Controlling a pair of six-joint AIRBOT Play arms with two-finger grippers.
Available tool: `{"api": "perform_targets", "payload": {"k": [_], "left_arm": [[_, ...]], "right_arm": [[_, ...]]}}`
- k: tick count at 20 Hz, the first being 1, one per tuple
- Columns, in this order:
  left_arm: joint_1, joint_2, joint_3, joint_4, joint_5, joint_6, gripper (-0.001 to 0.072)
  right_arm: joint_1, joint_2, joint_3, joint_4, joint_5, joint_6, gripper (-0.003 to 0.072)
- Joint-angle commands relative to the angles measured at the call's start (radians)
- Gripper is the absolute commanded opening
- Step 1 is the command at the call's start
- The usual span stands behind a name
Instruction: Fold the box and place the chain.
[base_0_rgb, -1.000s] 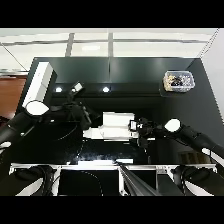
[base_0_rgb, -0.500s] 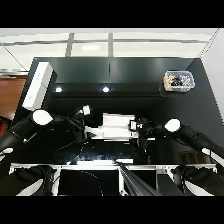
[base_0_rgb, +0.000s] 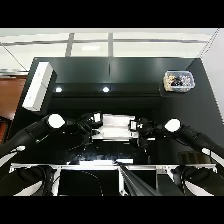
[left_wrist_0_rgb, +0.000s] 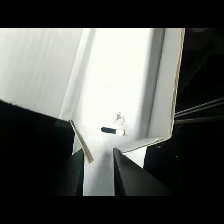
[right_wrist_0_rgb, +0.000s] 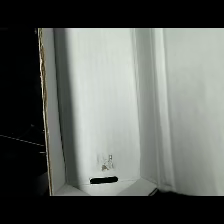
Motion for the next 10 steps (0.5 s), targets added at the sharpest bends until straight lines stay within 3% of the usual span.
{"api": "perform_targets", "payload": {"k": [1, 10], "left_arm": [[-0.007, -0.009, 0.005, -0.065, -0.002, 0.005, 0.0225], [-0.068, -0.035, 0.005, -0.122, 0.018, 0.005, 0.0224]], "right_arm": [[0.000, 0.000, 0.000, 0.000, 0.000, 0.000, 0.0162], [0.000, 0.000, 0.000, 0.000, 0.000, 0.000, 0.0162]]}}
